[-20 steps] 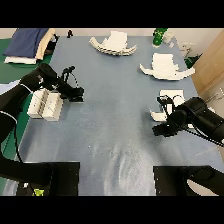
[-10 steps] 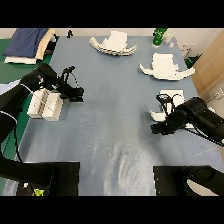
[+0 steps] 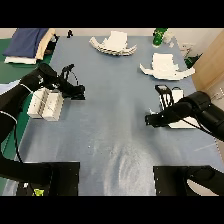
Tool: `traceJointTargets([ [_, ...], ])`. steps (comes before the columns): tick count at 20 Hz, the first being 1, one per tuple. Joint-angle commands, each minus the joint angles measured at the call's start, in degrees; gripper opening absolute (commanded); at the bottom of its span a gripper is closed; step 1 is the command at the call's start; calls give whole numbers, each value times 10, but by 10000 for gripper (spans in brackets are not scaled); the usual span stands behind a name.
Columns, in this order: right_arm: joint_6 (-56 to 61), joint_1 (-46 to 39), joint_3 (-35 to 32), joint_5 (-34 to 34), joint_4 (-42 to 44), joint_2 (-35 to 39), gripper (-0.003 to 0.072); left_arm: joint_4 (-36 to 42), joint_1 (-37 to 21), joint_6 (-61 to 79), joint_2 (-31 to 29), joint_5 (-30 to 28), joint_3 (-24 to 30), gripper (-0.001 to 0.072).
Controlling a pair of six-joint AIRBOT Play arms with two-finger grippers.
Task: Fold the box.
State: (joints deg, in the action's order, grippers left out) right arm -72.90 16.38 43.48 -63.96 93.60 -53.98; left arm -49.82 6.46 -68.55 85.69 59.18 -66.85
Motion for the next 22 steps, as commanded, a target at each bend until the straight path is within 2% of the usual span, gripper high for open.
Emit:
traceJointTargets([
  [1, 0, 0, 83, -42, -37, 0, 141, 100, 0, 21, 0, -19, -1, 15],
  [2, 2, -1, 111, -73, -66, 0, 142, 124, -1, 39, 0, 3, -3, 14],
  [4, 9, -22, 167, -161, -161, 0, 142, 165, -5, 93, -8, 90, -6, 14],
  [6, 0, -86, 205, -249, -265, 0, 140, 172, -5, 108, -42, 160, -2, 13],
  [8, -56, -191, 212, -277, -292, 0, 140, 170, -2, 107, -115, 151, 34, 13],
  [10, -62, -300, 205, -238, -264, 0, 140, 157, -4, 102, -214, 118, 94, 12],
  [11, -62, -342, 203, -203, -234, -6, 180, 147, -4, 100, -257, 119, 121, 13],
  [12, -63, -383, 203, -178, -207, -18, 251, 142, -4, 90, -298, 126, 148, 13],
  [14, -72, -438, 204, -169, -183, -60, 332, 129, -4, 85, -358, 129, 186, 14],
  [15, -74, -456, 204, -172, -183, -85, 377, 120, -4, 80, -377, 128, 197, 14],
  [19, -104, -504, 218, -170, -188, -179, 382, 100, -4, 71, -398, 125, 205, 14],
  [22, -118, -530, 257, -166, -186, -233, 381, 104, -4, 71, -398, 85, 205, 14],
])
